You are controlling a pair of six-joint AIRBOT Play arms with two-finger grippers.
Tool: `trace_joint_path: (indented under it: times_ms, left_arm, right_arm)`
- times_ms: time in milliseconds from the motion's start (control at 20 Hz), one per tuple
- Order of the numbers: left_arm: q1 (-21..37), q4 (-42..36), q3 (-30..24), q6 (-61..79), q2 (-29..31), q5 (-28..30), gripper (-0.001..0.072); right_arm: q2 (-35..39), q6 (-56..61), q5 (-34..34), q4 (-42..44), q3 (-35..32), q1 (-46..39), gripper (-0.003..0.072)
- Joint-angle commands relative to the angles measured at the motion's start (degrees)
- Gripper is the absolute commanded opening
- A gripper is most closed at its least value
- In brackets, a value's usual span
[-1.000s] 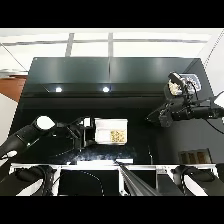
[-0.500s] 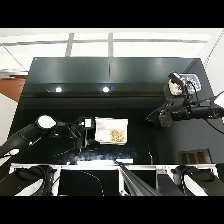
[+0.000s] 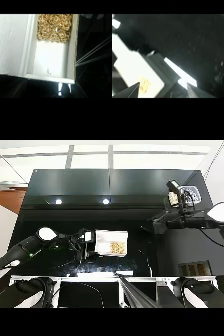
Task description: Fold the box and place the chain.
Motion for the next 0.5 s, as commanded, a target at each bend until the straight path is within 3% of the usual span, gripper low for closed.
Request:
trace_joint_path:
  times_ms: [0, 150, 300, 450]
  left_arm:
    - [0.0, 0.4, 0.0, 0.3, 0.0, 0.2, 0.0487]
    - [0.0, 0.4, 0.0, 0.1, 0.0, 0.1, 0.0488]
    - [0.0, 0.4, 0.0, 0.1, 0.0, 0.0, 0.0488]
    - [0.0, 0.4, 0.0, 0.1, 0.0, 0.0, 0.0488]
  right_arm:
    - [-3.8, 2.5, -12.7, -0.6, 0.1, 7.3, 0.0709]
    - [-11.5, 2.0, -16.2, 1.7, 1.9, 12.9, 0.0709]
    - [-16.5, -5.0, -15.3, 1.7, 4.1, 16.7, 0.0702]
    - [-16.6, -13.1, -7.5, 1.6, 4.5, 17.9, 0.0702]
